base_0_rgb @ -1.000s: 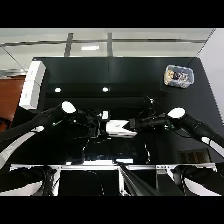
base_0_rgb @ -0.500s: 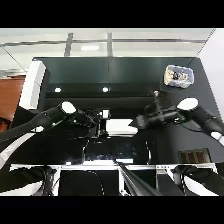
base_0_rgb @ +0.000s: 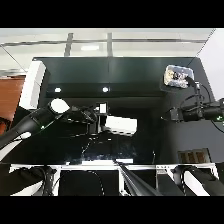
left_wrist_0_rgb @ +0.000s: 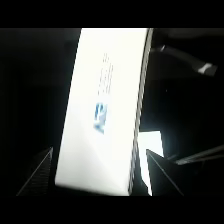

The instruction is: Fold the box and place the chain.

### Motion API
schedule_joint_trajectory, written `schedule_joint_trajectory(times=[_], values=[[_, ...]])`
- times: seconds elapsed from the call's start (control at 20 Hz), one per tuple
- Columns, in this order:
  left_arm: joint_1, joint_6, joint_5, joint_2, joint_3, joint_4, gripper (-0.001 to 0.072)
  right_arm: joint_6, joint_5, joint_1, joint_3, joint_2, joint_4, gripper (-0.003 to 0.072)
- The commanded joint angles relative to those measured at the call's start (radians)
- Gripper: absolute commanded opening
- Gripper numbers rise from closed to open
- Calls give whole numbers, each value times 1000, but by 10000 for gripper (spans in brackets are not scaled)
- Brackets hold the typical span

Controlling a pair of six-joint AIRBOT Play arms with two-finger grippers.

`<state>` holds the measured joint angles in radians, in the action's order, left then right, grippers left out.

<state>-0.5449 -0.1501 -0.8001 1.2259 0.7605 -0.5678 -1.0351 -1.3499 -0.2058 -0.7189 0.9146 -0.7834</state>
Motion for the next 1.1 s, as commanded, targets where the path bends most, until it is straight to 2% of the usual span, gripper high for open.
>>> schedule_joint_trajectory(times=[0.0,0.2,0.3,0.4,0.6,0.85,1.05], values=[[-87,58,17,26,89,52,710,-8,46,-34,20,-16,-10,15],[-130,220,-3,212,270,50,706,-2,56,-34,26,-16,1,15],[-122,275,-57,294,338,49,706,6,56,-34,26,-16,1,14],[-117,275,-130,344,368,49,707,15,57,-34,26,-16,1,14],[-117,275,-182,367,369,-55,707,20,79,-34,26,-16,1,15],[-114,275,-233,367,374,-81,706,22,99,-34,26,-16,1,15],[-114,301,-292,367,411,-203,707,22,99,-34,26,-16,0,14]])
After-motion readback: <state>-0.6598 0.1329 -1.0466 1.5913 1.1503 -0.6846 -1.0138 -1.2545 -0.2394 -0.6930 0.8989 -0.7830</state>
